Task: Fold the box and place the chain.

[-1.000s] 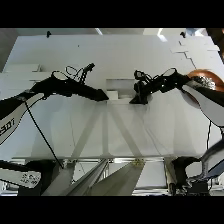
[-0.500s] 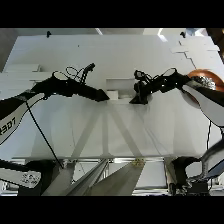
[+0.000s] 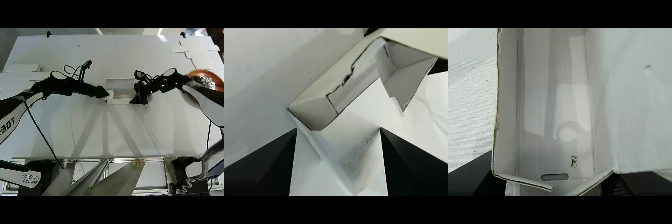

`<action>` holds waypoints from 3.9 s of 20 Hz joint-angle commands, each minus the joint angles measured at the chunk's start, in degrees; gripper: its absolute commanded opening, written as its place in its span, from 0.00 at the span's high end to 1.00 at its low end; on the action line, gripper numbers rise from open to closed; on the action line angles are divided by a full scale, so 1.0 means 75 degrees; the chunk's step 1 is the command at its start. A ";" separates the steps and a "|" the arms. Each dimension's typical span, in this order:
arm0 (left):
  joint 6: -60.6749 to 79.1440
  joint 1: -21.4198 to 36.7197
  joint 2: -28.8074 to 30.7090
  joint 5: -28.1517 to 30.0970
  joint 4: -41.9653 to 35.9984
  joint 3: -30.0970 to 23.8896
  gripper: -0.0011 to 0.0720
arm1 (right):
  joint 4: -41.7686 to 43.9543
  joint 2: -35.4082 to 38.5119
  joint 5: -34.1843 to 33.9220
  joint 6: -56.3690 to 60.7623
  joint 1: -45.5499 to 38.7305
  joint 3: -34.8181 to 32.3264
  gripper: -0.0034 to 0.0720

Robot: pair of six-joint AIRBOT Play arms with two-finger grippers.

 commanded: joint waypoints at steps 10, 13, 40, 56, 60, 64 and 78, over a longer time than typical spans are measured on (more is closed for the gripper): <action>-0.0009 -0.0265 -0.0119 0.0187 -0.0434 0.0003 0.22 | 0.0000 0.0000 0.0003 -0.0006 0.0003 0.0009 0.29; -0.0015 -0.0268 -0.0117 0.0466 -0.0356 0.0003 0.22 | 0.0000 0.0000 0.0003 -0.0006 0.0003 0.0009 0.29; -0.0020 -0.0548 0.0443 0.0915 0.1017 0.0012 0.10 | 0.0000 0.0000 0.0003 -0.0006 0.0003 0.0009 0.29; -0.0857 -0.0883 0.0443 0.1950 0.1973 0.0012 0.12 | 0.0000 0.0000 0.0003 -0.0006 0.0003 0.0009 0.29; -0.2154 -0.1032 0.0443 0.1769 0.3436 0.0067 0.13 | 0.0000 0.0000 0.0003 -0.0006 0.0003 0.0009 0.29; -0.3302 -0.1105 0.0458 0.1585 0.4310 0.0265 0.13 | 0.0000 0.0000 0.0003 -0.0006 0.0003 0.0009 0.29; -0.6306 -0.2186 0.0370 0.1198 0.6764 0.1029 0.33 | 0.0000 0.0000 0.0003 -0.0006 0.0003 0.0009 0.29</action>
